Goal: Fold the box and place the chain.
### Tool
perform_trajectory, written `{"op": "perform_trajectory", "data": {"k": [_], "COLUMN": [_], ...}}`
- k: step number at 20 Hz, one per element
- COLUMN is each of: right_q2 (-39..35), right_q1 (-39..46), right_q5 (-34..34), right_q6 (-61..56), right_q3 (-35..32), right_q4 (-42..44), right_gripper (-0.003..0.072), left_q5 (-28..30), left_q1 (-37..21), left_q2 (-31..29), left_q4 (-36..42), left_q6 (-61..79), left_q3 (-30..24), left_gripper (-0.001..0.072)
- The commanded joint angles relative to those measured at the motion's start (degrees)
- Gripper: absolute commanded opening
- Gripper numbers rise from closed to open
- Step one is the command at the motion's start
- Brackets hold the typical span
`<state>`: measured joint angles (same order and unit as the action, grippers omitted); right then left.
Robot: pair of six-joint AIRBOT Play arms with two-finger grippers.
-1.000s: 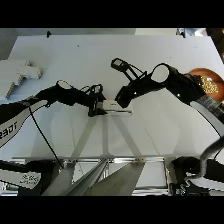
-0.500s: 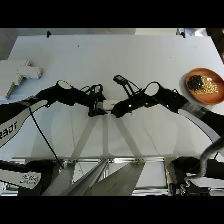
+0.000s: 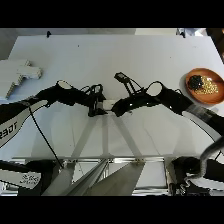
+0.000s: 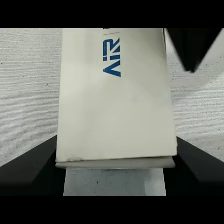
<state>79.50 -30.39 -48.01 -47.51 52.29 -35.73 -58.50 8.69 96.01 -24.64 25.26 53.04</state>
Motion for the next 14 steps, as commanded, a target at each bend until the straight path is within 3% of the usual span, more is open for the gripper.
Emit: {"op": "perform_trajectory", "data": {"k": [1, 7, 14], "right_q2": [-2.8, 1.0, 4.7], "right_q1": [-0.1, -0.9, -2.2], "right_q5": [2.6, 8.2, 3.3], "right_q6": [0.2, 0.2, -0.7], "right_q3": [0.0, 0.0, 0.0], "right_q4": [1.1, 2.7, -3.1], "right_gripper": [0.0014, 0.0014, 0.0013], "left_q5": [0.0, 0.0, 0.0], "left_q1": [0.0, 0.0, 0.0], "left_q2": [0.0, 0.0, 0.0], "left_q4": [0.0, 0.0, 0.0], "left_q6": [0.0, 0.0, 0.0], "left_q3": [0.0, 0.0, 0.0], "left_gripper": [0.0395, 0.0395, 0.0395]}}
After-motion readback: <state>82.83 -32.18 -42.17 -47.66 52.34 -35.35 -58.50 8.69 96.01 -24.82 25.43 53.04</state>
